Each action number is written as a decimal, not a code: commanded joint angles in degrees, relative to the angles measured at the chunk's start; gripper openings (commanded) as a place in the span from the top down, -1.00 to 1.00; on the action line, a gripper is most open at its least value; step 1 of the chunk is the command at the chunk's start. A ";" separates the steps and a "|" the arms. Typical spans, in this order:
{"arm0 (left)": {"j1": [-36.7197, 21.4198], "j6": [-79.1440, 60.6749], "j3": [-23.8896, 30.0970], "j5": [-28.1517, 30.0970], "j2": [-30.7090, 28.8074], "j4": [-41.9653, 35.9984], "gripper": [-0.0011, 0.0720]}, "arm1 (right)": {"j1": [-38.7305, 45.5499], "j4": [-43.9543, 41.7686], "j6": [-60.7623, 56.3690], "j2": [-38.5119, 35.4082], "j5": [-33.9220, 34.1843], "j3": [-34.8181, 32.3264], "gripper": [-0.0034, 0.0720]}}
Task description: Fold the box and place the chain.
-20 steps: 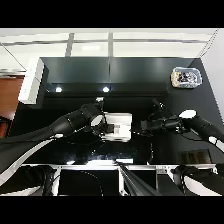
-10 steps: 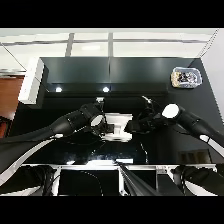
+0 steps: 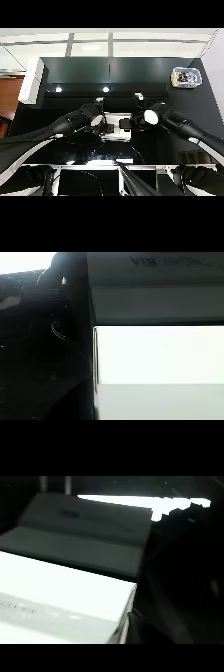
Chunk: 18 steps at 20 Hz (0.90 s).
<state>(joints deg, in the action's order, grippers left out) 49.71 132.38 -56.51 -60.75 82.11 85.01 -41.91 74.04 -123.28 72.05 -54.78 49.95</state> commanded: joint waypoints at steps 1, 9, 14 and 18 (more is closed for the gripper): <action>-0.04 0.07 -0.02 0.13 -0.02 -0.13 0.90 | -4.07 6.99 -8.55 4.15 -4.76 3.72 0.16; -0.04 0.07 -0.02 0.15 -0.02 -0.15 0.90 | -5.35 8.37 -12.41 7.13 -6.73 4.55 0.19; -0.04 0.07 -0.02 0.17 -0.02 -0.15 0.90 | -5.35 9.22 -13.07 7.69 -7.15 4.55 0.21; -0.04 0.07 -0.02 0.15 -0.02 -0.15 0.90 | -5.35 8.41 -13.27 9.27 -7.02 4.55 0.35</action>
